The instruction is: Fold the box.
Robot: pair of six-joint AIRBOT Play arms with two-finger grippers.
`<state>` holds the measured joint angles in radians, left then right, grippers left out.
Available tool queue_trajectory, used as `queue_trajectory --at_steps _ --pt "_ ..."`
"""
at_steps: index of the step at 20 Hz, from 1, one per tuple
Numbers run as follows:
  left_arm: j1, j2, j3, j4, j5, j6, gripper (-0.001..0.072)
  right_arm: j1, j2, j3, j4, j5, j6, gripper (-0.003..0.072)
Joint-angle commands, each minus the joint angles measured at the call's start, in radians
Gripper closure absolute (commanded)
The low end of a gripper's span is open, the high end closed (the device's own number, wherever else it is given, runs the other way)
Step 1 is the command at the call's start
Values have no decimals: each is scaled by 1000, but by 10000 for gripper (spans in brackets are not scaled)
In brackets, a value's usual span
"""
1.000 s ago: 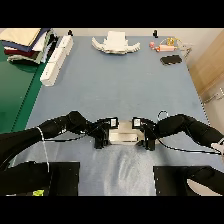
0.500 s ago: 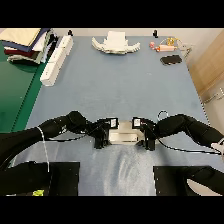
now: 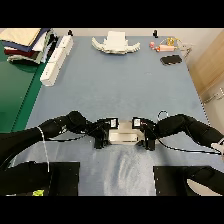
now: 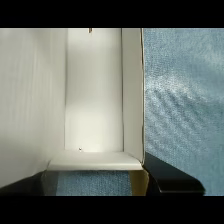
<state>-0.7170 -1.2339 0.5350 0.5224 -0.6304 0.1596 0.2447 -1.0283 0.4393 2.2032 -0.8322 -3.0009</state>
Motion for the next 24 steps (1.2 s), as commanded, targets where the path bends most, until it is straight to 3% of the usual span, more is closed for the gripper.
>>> queue_trajectory --at_steps 1,5,6,7,10,15,20,24 --pt "0 0 0 0 0 0 296 0 -1 0 0 0 0 181" --pt "0 0 0 0 0 0 296 0 -1 0 0 -6 0 181" --pt "0 0 0 1 0 0 296 0 -1 0 0 -6 1 150" --pt "0 0 0 0 0 0 296 0 2 0 -1 -6 0 -34" --pt "0 0 0 0 0 0 296 0 31 0 -39 -6 69 -28" --pt "0 0 0 0 0 0 296 0 133 0 -223 -42 276 -28" --pt "0 0 0 0 0 0 296 0 309 18 -373 -226 520 -28" --pt "0 0 0 0 0 0 296 0 443 76 -457 -339 870 -22"
